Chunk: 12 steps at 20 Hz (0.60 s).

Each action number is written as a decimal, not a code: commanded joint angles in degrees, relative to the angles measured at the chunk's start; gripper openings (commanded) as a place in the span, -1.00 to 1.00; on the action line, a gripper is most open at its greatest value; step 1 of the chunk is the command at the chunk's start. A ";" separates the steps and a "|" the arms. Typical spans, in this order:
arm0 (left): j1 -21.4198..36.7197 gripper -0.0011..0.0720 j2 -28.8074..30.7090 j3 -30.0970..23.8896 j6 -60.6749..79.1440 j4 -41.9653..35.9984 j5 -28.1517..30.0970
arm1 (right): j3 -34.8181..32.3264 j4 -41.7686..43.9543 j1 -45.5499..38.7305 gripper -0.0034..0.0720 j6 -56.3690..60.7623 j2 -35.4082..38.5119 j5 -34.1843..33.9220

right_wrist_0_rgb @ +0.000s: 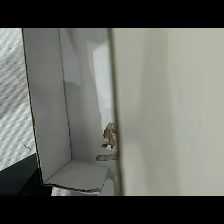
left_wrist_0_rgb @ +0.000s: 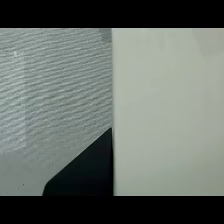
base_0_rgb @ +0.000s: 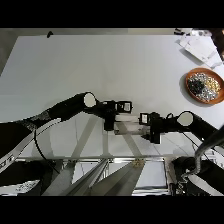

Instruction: Fold the box and place the chain.

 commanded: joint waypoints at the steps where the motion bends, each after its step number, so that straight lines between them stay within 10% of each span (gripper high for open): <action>1: -0.04 -0.94 -0.04 0.00 -0.22 -0.22 0.07 | -0.02 0.13 0.02 0.69 -0.39 -0.33 0.26; 12: -0.04 -0.94 -0.04 0.00 -0.22 -0.22 0.07 | -0.02 6.45 -2.84 0.70 -9.40 -4.04 2.38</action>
